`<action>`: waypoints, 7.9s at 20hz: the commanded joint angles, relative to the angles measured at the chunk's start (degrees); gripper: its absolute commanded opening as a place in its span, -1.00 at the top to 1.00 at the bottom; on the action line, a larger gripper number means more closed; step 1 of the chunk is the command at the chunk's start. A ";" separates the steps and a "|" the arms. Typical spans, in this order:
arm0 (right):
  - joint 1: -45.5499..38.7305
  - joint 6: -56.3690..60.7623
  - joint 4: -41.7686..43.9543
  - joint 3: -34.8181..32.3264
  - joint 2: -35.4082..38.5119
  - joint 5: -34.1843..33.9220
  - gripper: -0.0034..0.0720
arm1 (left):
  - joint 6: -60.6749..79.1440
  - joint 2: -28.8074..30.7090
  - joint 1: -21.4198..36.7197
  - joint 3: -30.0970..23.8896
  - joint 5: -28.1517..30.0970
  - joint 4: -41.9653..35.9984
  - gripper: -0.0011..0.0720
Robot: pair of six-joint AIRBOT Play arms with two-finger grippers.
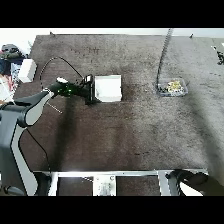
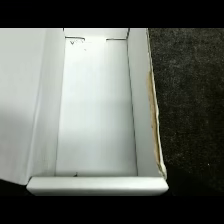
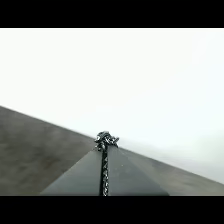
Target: Fold the box and place the chain.
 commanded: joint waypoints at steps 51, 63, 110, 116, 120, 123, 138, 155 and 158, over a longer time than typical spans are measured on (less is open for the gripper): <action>-18.60 23.10 18.75 -33.55 -28.94 -8.90 0.37 | 0.00 0.00 -0.02 0.02 0.00 0.00 0.53; -18.12 22.93 20.00 -33.33 -29.22 -12.61 0.72 | 0.00 0.00 -0.02 0.02 -0.02 0.00 0.53; 15.28 20.20 14.78 -17.14 -26.60 -10.01 0.57 | 0.00 0.00 -0.02 0.02 -0.02 0.00 0.53; 3.74 18.08 14.60 -23.61 -20.52 -0.09 0.43 | 0.00 0.00 -0.02 0.02 0.00 0.00 0.53; -6.19 20.81 14.64 -36.74 -11.69 -0.57 0.38 | 0.00 0.00 -0.02 0.02 0.00 0.00 0.53; -13.60 21.75 14.69 -40.74 -11.96 -1.75 -0.20 | 0.00 0.00 -0.02 0.02 0.00 0.02 0.53; -16.94 24.50 17.38 -29.57 -33.27 -9.16 0.16 | 0.00 0.00 -0.02 0.02 0.00 0.00 0.53; -4.26 20.15 17.62 -29.31 -12.52 -8.52 0.88 | 0.00 0.00 -0.02 0.02 0.00 0.00 0.53; 0.70 19.52 17.40 -26.84 -8.63 -12.46 0.88 | 0.00 0.00 -0.02 0.02 0.00 0.00 0.53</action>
